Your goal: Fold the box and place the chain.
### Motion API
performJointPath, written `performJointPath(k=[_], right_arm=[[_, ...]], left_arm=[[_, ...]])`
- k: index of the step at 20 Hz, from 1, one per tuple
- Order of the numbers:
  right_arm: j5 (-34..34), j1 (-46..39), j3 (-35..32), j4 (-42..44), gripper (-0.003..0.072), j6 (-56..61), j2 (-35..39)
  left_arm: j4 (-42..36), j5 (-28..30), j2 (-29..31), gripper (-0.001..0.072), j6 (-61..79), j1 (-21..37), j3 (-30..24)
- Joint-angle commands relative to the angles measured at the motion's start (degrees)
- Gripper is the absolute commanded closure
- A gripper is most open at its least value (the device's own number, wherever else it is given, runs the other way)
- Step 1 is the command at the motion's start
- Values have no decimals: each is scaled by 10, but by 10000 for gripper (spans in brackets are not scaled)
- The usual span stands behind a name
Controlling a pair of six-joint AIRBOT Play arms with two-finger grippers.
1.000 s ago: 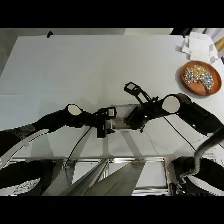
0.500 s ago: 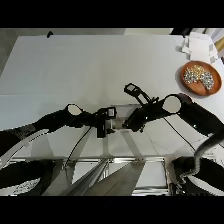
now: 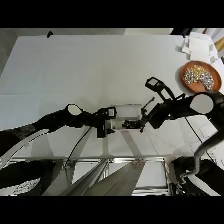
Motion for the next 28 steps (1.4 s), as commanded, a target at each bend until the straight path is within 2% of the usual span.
performJointPath(k=[1,5,6,7,11,15,28], right_arm=[[-7,-39,0,-26,562,4,4],[-63,-40,0,-26,540,6,-35],[-76,-40,0,-26,458,12,-51],[-86,-40,0,-27,434,24,-68],[-120,-40,0,-27,429,52,-137],[-125,-40,0,-27,429,69,-185],[-123,-40,0,-3,431,69,-227]], left_arm=[[0,0,0,678,0,0,0],[0,0,0,678,0,0,0],[0,0,0,678,0,0,0],[0,0,0,678,0,0,0],[0,0,0,678,0,0,0],[0,0,0,678,0,0,0],[0,0,0,678,0,0,0]])
